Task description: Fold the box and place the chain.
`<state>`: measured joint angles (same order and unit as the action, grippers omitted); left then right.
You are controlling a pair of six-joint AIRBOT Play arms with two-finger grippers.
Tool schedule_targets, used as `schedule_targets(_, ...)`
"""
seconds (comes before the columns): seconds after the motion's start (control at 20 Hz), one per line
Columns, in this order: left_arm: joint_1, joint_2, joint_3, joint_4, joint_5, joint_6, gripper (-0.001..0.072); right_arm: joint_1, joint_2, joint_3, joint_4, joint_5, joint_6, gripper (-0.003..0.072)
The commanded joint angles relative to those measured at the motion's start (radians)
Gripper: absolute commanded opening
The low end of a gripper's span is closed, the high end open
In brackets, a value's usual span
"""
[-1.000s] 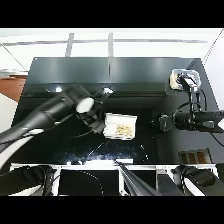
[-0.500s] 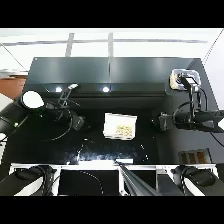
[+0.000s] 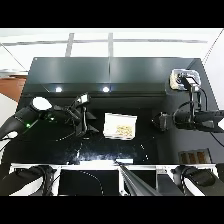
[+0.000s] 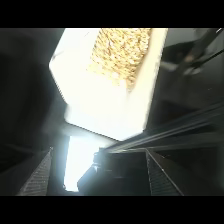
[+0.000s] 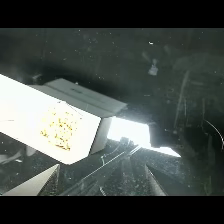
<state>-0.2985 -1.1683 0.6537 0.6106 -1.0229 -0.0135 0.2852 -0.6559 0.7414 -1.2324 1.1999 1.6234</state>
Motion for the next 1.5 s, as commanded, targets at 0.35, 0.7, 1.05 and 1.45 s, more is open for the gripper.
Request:
schedule_targets(0.35, -0.097, -0.143, -0.001, -0.045, 0.049, 0.294, 0.0715, 0.000, 0.001, 0.000, 0.000, 0.000, 0.004, 0.0615)
schedule_targets(0.7, -0.108, -0.166, 0.000, -0.047, 0.078, 0.302, 0.0715, 0.000, 0.001, 0.000, 0.000, 0.000, 0.004, 0.0615)
schedule_targets(1.05, -0.117, -0.166, 0.007, -0.077, 0.079, 0.301, 0.0715, 0.000, 0.001, 0.000, 0.000, 0.000, 0.004, 0.0614)
schedule_targets(1.45, -0.138, -0.180, 0.018, -0.077, 0.096, 0.296, 0.0715, 0.000, 0.001, 0.000, 0.001, 0.001, 0.005, 0.0614)
